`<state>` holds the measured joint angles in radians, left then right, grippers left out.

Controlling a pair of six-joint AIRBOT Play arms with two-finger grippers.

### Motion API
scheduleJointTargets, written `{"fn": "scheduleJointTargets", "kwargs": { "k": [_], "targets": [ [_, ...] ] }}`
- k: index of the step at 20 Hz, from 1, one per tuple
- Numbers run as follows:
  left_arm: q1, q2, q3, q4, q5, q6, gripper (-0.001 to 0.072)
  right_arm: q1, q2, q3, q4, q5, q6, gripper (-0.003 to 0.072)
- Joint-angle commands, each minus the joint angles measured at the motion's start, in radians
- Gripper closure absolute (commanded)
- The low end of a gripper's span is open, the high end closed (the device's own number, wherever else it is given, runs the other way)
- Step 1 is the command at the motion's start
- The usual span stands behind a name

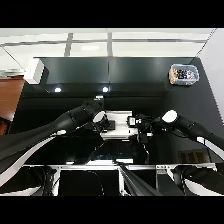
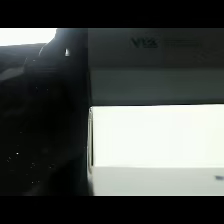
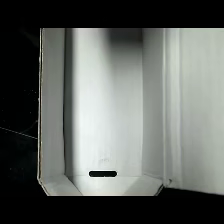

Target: Fold the box and place the chain.

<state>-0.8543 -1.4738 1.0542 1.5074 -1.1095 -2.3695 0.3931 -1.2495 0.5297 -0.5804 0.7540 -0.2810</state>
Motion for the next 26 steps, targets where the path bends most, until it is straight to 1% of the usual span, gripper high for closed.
{"fn": "scheduleJointTargets", "kwargs": {
  "k": [1,4,5,6,7,9,10,11,12,13,14,16,17,18,19,20,22,24,26],
  "targets": [
    [-0.002,-0.006,0.006,-0.001,0.002,-0.024,0.0686,0.000,0.000,0.000,0.000,0.000,0.000,0.0215],
    [-0.002,-0.006,0.006,-0.001,0.006,-0.024,0.0681,0.000,0.000,0.000,0.000,0.000,0.000,0.0215],
    [-0.002,-0.006,0.007,-0.002,0.009,-0.024,0.0592,0.000,0.000,0.000,0.000,0.000,0.000,0.0215],
    [-0.002,-0.006,0.007,-0.002,0.008,-0.024,0.0385,0.000,0.000,0.000,0.000,0.000,0.000,0.0215],
    [-0.002,-0.006,0.007,-0.002,0.005,-0.024,0.0292,0.000,0.000,0.000,0.000,0.000,0.000,0.0215],
    [-0.002,-0.006,0.006,-0.002,0.000,-0.024,0.0295,0.000,0.000,0.000,0.000,0.000,0.000,0.0215],
    [-0.002,-0.007,0.006,-0.002,-0.003,-0.024,0.0314,0.000,0.000,0.000,0.000,0.000,0.000,0.0215],
    [-0.002,-0.008,0.006,-0.002,-0.005,-0.024,0.0358,0.000,0.000,0.000,0.000,0.000,0.000,0.0215],
    [-0.002,-0.010,0.006,-0.001,-0.007,-0.024,0.0381,0.000,0.000,0.000,0.000,0.000,0.000,0.0215],
    [-0.002,-0.013,0.006,-0.002,-0.011,-0.024,0.0382,0.000,0.000,0.000,0.000,0.000,0.000,0.0215],
    [-0.002,-0.016,0.006,-0.002,-0.016,-0.024,0.0412,0.000,0.000,0.000,0.000,0.000,0.000,0.0215],
    [-0.002,-0.019,0.006,-0.002,-0.021,-0.024,0.0548,0.000,0.000,0.000,0.000,0.000,0.000,0.0215],
    [-0.002,-0.017,0.007,-0.002,-0.020,-0.016,0.0685,0.000,0.000,0.000,0.000,0.001,0.000,0.0215],
    [-0.002,-0.017,0.007,-0.002,-0.019,-0.016,0.0686,0.000,0.000,0.000,0.000,0.001,0.000,0.0214],
    [-0.002,-0.017,0.007,-0.001,-0.019,-0.016,0.0685,0.000,0.000,0.000,0.000,0.001,0.002,0.0183],
    [-0.002,-0.017,0.007,-0.001,-0.018,-0.016,0.0685,0.000,0.001,0.000,0.000,-0.001,0.026,0.0056],
    [-0.002,-0.017,0.007,-0.002,-0.018,-0.013,0.0685,-0.001,0.009,0.000,-0.020,-0.009,0.090,0.0055],
    [-0.001,-0.017,0.007,-0.002,-0.019,-0.013,0.0685,-0.001,0.043,0.000,-0.102,0.036,0.106,0.0058],
    [0.000,-0.016,0.007,-0.001,-0.029,-0.002,0.0685,-0.001,0.089,0.000,-0.139,0.055,0.106,0.0068]
  ]
}}
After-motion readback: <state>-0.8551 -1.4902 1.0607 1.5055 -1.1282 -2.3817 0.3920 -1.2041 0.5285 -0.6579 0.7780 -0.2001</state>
